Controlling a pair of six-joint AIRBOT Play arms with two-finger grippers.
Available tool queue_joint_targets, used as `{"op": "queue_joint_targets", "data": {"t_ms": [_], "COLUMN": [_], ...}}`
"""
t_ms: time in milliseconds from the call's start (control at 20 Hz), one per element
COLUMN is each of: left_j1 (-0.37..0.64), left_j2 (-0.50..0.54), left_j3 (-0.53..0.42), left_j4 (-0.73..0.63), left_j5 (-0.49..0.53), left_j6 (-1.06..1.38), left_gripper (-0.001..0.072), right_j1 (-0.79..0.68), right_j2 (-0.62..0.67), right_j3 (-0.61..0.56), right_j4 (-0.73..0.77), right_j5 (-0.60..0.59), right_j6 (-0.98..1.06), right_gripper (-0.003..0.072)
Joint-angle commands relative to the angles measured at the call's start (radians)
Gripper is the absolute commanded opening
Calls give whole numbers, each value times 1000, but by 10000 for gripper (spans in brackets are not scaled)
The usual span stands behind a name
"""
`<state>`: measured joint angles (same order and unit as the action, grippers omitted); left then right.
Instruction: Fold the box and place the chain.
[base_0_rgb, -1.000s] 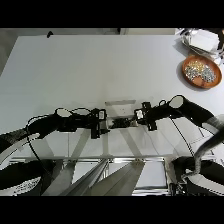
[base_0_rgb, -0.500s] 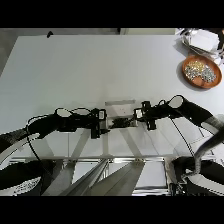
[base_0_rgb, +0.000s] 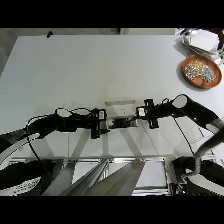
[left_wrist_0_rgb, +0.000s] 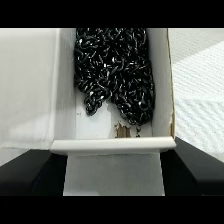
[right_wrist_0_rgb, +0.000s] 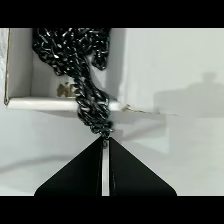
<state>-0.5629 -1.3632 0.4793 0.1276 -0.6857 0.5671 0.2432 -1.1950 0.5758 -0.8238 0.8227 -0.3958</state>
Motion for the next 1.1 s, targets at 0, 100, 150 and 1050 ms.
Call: {"op": "queue_joint_targets", "data": {"t_ms": [0, 100, 150, 1050], "left_j1": [0, 0, 0, 0], "left_j2": [0, 0, 1, 1], "left_j3": [0, 0, 0, 0], "left_j4": [0, 0, 0, 0], "left_j5": [0, 1, 0, 0], "left_j6": [0, 0, 0, 0], "left_gripper": [138, 138, 138, 138], "right_j1": [-32, -40, -40, 223], "right_j2": [64, 122, 150, 313], "right_j3": [1, 3, 3, 3], "right_j4": [-10, -5, 15, 228], "right_j5": [0, 3, 3, -81], "right_j6": [6, 40, 78, 513], "right_gripper": [12, 12, 12, 12]}}
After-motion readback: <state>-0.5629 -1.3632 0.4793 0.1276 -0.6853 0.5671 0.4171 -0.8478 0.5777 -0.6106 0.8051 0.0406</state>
